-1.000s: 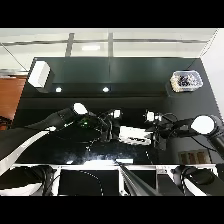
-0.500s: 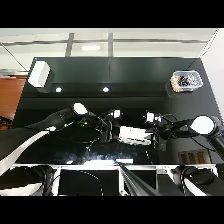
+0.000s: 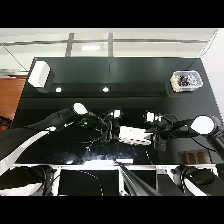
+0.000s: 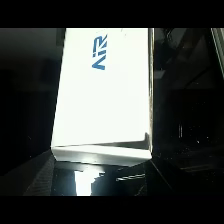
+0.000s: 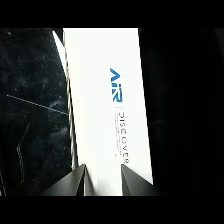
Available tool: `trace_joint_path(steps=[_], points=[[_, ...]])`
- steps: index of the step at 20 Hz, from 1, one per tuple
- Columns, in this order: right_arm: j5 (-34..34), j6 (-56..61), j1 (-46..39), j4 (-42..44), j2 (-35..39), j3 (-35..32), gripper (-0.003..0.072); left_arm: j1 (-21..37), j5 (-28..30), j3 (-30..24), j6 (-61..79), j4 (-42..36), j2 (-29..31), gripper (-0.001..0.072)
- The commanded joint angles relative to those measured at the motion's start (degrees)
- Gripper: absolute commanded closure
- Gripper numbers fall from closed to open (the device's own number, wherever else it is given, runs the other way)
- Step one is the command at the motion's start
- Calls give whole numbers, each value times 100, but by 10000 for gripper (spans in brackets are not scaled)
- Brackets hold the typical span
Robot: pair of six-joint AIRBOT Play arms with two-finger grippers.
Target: Fold the box and place the chain.
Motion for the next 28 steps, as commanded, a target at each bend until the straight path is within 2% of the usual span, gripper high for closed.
trace_joint_path(steps=[1, 14, 17, 28], points=[[-4, 2, 4, 7, -4, -4, 407, 0, 2, 4, 4, 2, -4, 440], [-57, 17, 4, 11, -11, -96, 409, 0, 2, 4, 4, 2, -4, 440], [-304, 256, 2, 22, -11, -96, 439, 0, 2, 4, 7, 2, -4, 440], [-260, 256, 2, 26, -11, -96, 439, 0, 2, 4, 7, 2, -4, 440]])
